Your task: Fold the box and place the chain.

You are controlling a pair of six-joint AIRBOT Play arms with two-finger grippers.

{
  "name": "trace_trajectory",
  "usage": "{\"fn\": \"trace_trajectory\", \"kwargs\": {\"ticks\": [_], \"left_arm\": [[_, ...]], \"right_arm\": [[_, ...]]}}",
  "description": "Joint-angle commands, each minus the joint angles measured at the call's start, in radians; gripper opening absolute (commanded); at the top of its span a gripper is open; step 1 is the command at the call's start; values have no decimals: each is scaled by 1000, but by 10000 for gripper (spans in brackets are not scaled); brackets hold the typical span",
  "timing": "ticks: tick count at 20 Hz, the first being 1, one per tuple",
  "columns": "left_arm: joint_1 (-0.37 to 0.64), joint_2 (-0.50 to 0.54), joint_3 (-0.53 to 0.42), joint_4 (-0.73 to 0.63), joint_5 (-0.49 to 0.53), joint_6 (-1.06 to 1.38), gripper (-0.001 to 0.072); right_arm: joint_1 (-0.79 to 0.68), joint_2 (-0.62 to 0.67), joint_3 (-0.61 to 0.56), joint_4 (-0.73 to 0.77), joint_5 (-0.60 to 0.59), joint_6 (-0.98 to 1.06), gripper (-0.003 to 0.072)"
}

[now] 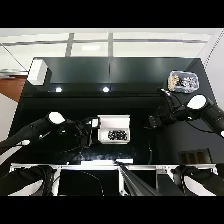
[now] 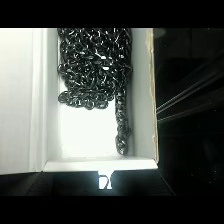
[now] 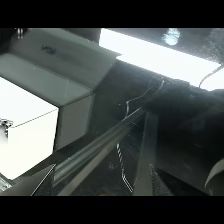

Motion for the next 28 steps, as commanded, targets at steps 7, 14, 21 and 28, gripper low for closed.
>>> {"fn": "trace_trajectory", "kwargs": {"ticks": [7, 14, 21, 28], "left_arm": [[-2, -1, 0, 4, 5, -2, 386], [-2, -1, 0, 4, 5, -2, 386], [-2, -1, 0, 4, 5, -2, 386], [-2, -1, 0, 4, 5, -2, 386]], "right_arm": [[128, -58, 267, 76, -198, -47, 706], [237, -230, 397, 76, -124, -219, 698], [240, -226, 397, 145, 157, -407, 700], [348, -225, 397, 24, 156, -414, 699]]}}
